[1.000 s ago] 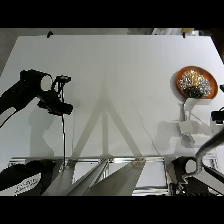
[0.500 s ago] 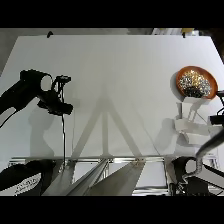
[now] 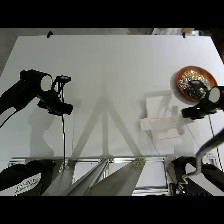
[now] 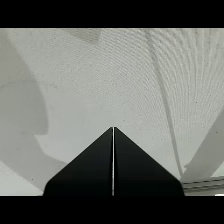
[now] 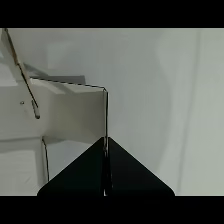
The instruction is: Fold the box and place the chain.
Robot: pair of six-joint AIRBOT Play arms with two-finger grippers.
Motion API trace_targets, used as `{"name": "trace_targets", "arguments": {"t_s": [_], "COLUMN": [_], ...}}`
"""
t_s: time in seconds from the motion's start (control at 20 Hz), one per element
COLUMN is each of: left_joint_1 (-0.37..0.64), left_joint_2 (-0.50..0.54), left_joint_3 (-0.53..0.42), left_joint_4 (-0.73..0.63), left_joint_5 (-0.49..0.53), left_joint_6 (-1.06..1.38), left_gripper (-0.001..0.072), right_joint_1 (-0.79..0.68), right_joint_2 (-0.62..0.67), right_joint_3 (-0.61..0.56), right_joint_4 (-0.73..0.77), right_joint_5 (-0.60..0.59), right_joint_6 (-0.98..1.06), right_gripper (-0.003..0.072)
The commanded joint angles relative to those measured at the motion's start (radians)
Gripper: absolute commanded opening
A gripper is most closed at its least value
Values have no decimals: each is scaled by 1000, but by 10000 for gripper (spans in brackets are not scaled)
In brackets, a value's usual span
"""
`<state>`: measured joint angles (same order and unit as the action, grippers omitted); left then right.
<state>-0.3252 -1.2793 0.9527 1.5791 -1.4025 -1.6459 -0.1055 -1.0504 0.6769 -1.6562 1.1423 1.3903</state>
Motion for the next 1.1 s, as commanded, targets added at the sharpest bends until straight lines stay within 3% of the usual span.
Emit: {"name": "trace_targets", "arguments": {"t_s": [0.0,0.25,0.5,0.55,0.6,0.65,0.75,0.9,0.95,1.05], "left_joint_1": [0,0,0,-1,0,0,-1,-9,-20,-53], "left_joint_2": [-1,-2,-2,-3,-5,-10,-38,-114,-143,-195], "left_joint_3": [0,0,-1,-1,-2,-3,-3,-3,-3,-3], "left_joint_4": [0,0,0,-14,-72,-174,-516,-1023,-1105,-1134], "left_joint_5": [0,24,151,194,243,295,367,375,379,394], "left_joint_6": [0,1,6,25,97,187,463,837,893,916], "left_gripper": [8,8,14,68,294,421,422,422,422,430], "right_joint_1": [158,338,358,358,358,358,358,358,358,358], "right_joint_2": [96,117,117,117,117,117,117,117,117,117], "right_joint_3": [-111,-193,-193,-193,-193,-193,-193,-193,-193,-193], "right_joint_4": [233,265,265,267,270,271,271,273,273,273], "right_joint_5": [-179,-337,-350,-349,-349,-350,-350,-350,-350,-350], "right_joint_6": [-10,53,68,69,68,68,68,68,68,68], "right_gripper": [19,20,20,21,21,21,21,21,21,21]}}
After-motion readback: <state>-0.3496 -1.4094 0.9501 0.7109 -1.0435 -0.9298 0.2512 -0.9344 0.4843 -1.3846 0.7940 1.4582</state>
